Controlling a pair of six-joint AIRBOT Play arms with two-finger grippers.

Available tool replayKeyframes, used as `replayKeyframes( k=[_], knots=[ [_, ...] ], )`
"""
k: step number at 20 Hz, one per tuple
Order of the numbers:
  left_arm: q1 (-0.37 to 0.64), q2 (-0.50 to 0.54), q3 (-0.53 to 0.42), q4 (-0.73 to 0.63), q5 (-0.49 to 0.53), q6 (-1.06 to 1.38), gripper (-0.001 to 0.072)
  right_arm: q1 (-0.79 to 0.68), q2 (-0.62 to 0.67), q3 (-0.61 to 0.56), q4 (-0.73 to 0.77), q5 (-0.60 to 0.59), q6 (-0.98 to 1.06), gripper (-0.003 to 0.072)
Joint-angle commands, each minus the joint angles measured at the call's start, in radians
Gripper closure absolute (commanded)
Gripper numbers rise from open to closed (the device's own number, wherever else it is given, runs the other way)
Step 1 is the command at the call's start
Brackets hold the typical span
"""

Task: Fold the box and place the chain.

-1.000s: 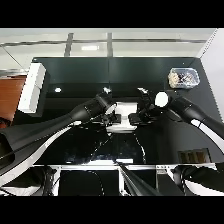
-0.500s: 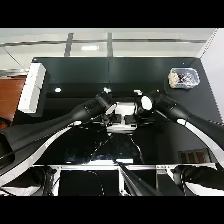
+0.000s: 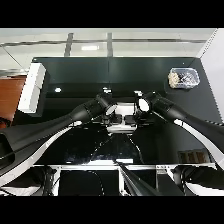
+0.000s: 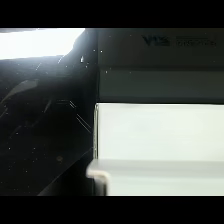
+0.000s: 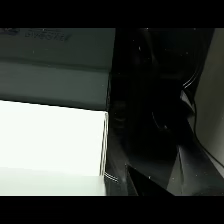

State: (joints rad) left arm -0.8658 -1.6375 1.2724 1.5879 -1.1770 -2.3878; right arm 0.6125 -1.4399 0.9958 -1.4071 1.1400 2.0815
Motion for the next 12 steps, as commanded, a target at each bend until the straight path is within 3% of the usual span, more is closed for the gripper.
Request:
replayKeyframes(
  k=[1,2,4,12],
  knots=[
    [0.0,0.0,0.001,0.001,-0.002,0.001,0.0685,0.001,-0.001,0.002,-0.003,0.009,0.018,0.0391],
    [0.001,0.0,0.001,0.001,-0.002,0.001,0.0685,0.001,-0.001,0.002,-0.003,0.013,0.021,0.0392],
    [0.001,0.0,0.001,0.001,-0.002,0.001,0.0685,0.01,-0.001,0.002,-0.004,0.008,0.02,0.0672],
    [0.001,0.0,0.001,0.001,-0.002,0.001,0.0685,0.018,-0.001,0.002,-0.019,0.005,0.043,0.067]
  ],
)
